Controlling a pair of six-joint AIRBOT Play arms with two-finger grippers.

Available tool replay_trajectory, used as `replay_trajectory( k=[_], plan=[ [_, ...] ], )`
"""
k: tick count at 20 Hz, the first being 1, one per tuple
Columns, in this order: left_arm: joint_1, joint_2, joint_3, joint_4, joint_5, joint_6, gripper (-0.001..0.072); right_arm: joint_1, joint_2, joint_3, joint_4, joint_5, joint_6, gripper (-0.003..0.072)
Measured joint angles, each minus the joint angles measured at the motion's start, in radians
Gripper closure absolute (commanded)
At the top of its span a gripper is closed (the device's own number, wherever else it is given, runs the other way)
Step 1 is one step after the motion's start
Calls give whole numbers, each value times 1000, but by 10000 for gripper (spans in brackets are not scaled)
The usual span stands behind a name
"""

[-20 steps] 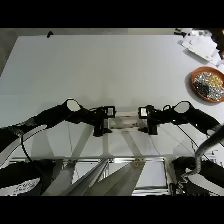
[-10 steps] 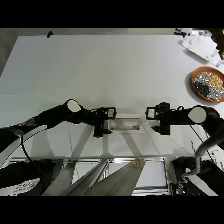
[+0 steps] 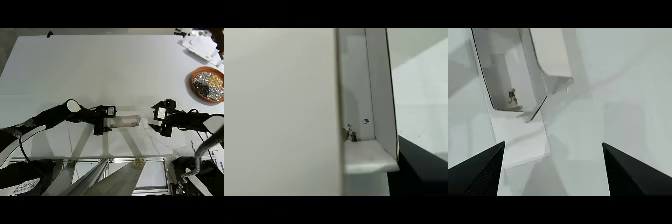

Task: Fold the box and place the chain.

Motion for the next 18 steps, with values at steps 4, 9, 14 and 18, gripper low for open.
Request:
replay_trajectory(
  k=[4,9,14,18],
  plan=[
    [0,35,0,104,22,-69,622,0,8,0,77,-19,-24,43],
    [-8,47,0,148,28,-100,621,0,10,0,140,-33,-44,336],
    [-11,50,0,158,30,-106,622,1,-45,0,269,64,-134,676],
    [-11,51,0,160,29,-109,622,1,-161,0,436,89,-232,676]
  ],
)
